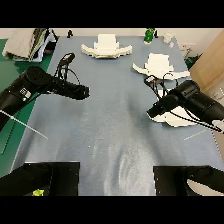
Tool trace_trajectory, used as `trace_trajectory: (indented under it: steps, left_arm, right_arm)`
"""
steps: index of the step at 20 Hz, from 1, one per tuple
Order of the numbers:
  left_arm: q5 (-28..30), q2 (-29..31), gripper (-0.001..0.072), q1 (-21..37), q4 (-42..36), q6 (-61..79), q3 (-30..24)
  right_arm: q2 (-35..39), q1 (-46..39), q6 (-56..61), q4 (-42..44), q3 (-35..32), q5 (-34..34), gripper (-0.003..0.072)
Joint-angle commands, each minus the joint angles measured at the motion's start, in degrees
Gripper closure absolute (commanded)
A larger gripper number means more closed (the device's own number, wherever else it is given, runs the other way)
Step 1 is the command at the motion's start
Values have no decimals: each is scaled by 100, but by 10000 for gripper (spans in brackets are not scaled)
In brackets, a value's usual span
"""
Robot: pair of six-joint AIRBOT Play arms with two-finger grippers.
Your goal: Fold the box.
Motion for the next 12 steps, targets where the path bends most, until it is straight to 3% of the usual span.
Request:
trace_trajectory:
  steps: [1,8,12]
  left_arm:
    - [0,-13,694,2,2,-2,-9]
    - [-4,-26,694,2,2,-4,-11]
    - [-4,-26,694,2,2,-4,-11]
  right_arm:
    - [-4,2,0,2,-2,0,682]
    - [-9,2,4,37,0,-15,682]
    - [-9,2,63,570,7,142,682]
